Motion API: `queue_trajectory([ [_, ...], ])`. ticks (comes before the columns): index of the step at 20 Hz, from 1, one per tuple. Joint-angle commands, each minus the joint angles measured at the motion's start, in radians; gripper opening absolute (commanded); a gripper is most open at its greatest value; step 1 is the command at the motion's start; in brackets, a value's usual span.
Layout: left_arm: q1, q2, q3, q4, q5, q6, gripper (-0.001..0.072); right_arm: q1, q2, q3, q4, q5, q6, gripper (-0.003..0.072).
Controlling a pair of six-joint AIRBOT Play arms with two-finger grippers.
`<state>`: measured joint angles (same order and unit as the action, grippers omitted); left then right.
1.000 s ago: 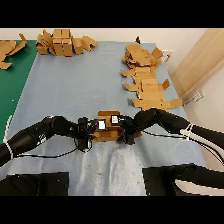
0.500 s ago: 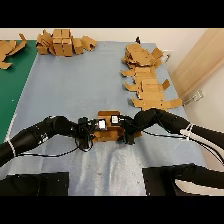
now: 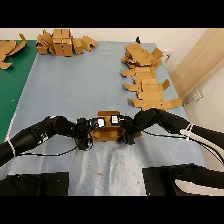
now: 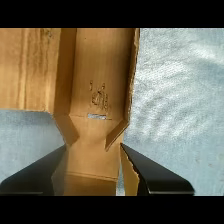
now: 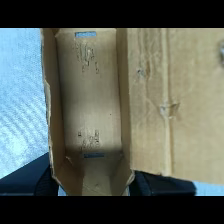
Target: Fold the box.
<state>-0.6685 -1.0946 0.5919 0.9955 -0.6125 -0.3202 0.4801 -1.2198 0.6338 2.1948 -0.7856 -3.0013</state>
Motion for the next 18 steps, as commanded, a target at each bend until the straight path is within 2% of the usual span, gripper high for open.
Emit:
queue_trajectory([
  [1,0.001,-0.001,0.02,0.006,0.006,-0.013,0.0501,0.0,-0.001,0.0,0.0,0.0,0.0,0.0495],
  [3,0.001,-0.003,0.04,-0.007,0.01,-0.013,0.0409,0.0,-0.001,0.0,0.0,0.0,0.0,0.0495],
  [8,0.001,-0.003,0.049,-0.015,-0.05,-0.013,0.0411,0.0,-0.001,0.0,0.0,0.0,0.0,0.0495],
  [9,0.001,-0.003,0.049,-0.019,-0.049,-0.013,0.0347,0.0,-0.001,0.0,0.0,0.001,0.0,0.0495],
  [10,0.001,-0.003,0.049,-0.023,-0.05,-0.013,0.0181,0.0,-0.001,0.0,0.0,0.001,0.0,0.0495],
  [18,0.001,-0.006,0.049,-0.082,-0.016,0.019,0.0167,0.0,-0.001,0.0,0.0,0.003,0.0,0.0495],
])
